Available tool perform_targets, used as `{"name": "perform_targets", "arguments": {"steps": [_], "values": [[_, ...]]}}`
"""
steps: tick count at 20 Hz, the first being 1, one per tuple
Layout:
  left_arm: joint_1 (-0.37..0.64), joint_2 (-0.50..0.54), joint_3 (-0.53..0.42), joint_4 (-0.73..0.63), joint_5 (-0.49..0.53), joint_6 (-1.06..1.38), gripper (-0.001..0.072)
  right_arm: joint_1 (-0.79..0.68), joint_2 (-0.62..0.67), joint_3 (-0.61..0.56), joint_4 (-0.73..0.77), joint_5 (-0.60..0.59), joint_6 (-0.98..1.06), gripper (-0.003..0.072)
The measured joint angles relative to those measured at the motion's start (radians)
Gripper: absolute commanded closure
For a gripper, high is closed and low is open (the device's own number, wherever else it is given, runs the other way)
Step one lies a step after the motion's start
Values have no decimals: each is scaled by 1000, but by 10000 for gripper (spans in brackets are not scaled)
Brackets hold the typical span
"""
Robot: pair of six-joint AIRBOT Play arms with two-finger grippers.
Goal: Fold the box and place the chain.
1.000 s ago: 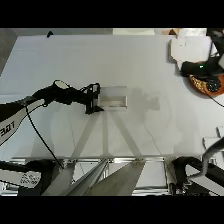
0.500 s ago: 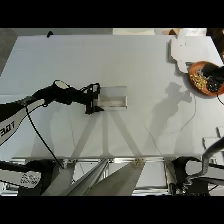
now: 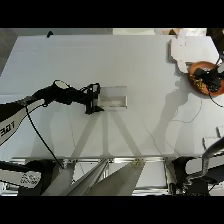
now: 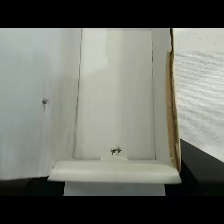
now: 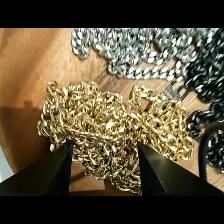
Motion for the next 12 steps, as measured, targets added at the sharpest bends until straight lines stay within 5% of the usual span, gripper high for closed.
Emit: {"name": "perform_targets", "arguments": {"steps": [2,12], "values": [[0,0,0,0,0,0,429,0,-13,4,16,10,-2,671],[0,0,0,0,0,0,429,50,96,7,44,101,-82,677]]}}
